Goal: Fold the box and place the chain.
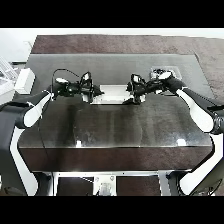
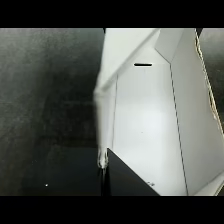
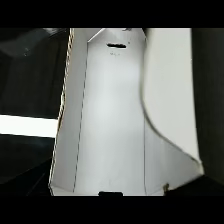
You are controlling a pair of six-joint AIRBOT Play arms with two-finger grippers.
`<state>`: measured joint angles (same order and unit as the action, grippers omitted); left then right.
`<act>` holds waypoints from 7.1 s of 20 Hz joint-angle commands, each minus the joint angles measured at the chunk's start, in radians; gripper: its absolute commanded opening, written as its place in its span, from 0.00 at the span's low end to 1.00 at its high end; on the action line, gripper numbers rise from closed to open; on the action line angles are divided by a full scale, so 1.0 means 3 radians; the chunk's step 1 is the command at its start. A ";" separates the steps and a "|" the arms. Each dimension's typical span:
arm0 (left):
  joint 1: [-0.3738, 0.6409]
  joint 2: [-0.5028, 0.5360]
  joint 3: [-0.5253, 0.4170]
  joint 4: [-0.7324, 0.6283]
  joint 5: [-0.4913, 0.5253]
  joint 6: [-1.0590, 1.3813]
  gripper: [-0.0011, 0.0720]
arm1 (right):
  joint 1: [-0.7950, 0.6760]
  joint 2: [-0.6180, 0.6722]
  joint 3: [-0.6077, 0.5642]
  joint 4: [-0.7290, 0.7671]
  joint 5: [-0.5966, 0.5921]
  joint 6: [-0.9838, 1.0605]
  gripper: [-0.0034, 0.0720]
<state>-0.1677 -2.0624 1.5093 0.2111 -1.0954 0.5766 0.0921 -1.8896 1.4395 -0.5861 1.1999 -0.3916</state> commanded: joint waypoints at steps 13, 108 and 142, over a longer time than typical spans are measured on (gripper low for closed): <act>0.0001 -0.0003 0.0000 -0.0004 0.0010 -0.0001 0.04 | -0.0020 -0.0144 0.0023 0.0095 -0.0022 -0.0109 1.00; 0.0001 -0.0003 0.0000 -0.0031 0.0010 -0.0001 0.04 | -0.0006 -0.0334 0.0140 0.0173 0.0080 -0.0206 0.82; 0.0167 0.0752 0.0132 0.0524 -0.0523 -0.0174 0.59 | -0.0006 -0.0334 0.0140 0.0173 0.0080 -0.0206 0.82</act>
<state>-0.1429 -1.8877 1.5475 0.2878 -1.2465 0.5655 0.0902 -1.9900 1.4811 -0.5346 1.2243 -0.4534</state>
